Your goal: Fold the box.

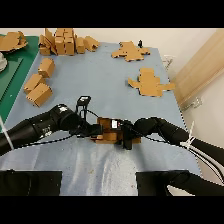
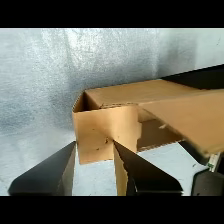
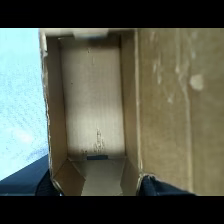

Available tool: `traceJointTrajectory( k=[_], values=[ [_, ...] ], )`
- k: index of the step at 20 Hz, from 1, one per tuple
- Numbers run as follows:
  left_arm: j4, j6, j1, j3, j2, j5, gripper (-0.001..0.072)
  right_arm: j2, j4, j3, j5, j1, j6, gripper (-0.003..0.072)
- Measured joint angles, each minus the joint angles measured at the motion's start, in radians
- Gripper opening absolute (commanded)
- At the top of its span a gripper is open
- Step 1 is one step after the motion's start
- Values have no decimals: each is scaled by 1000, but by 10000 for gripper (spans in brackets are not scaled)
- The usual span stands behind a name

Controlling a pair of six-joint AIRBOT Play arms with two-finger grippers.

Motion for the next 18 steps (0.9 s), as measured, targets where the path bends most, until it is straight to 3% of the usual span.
traceJointTrajectory(
  k=[12, 18],
  values=[
    [80, -74, -45, 129, -167, -117, 383, 0, 0, 0, 0, 0, 0, 540],
    [93, -98, -46, 152, -199, -144, 383, 0, 0, 0, 0, 0, 0, 540]
  ],
)
